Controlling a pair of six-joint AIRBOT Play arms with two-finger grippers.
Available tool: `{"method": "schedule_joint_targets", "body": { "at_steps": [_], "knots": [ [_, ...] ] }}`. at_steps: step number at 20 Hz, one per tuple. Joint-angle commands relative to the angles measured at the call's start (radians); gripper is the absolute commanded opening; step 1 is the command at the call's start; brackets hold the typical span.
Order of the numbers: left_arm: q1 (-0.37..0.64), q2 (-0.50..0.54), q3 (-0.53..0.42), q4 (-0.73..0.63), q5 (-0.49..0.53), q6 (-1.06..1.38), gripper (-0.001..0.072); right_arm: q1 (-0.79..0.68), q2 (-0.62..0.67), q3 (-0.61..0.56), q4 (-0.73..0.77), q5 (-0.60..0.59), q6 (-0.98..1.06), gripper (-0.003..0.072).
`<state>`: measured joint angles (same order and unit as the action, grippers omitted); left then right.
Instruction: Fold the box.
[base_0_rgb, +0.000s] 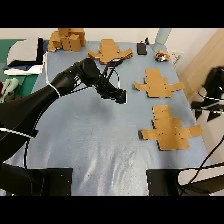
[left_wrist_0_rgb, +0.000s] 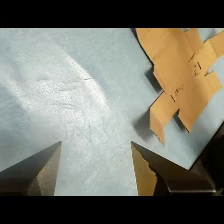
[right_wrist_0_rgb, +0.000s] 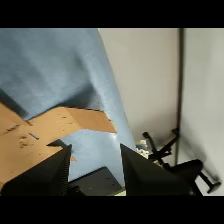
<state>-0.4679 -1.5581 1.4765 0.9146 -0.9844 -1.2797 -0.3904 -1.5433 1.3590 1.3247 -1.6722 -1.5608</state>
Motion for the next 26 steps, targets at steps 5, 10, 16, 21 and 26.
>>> {"method": "schedule_joint_targets", "body": {
  "at_steps": [5, 10, 16, 21, 26],
  "knots": [
    [0.002, 0.000, 0.000, -0.017, -0.102, -0.002, 0.0657, -0.239, -0.004, -0.103, 0.267, 0.094, -0.287, 0.0500],
    [0.002, 0.000, 0.000, -0.070, -0.119, -0.001, 0.0657, -0.245, -0.012, -0.160, 0.406, 0.093, -0.401, 0.0274],
    [0.002, 0.000, 0.007, -0.105, -0.125, 0.001, 0.0656, -0.064, 0.074, -0.166, 0.557, 0.136, -0.379, 0.0004],
    [0.002, 0.002, 0.019, -0.116, -0.168, 0.001, 0.0655, 0.303, 0.314, -0.166, 0.283, 0.316, -0.157, 0.0004],
    [0.002, 0.001, 0.019, -0.134, -0.207, 0.001, 0.0656, 0.628, 0.430, -0.166, 0.048, 0.320, 0.039, 0.0004]
  ]
}}
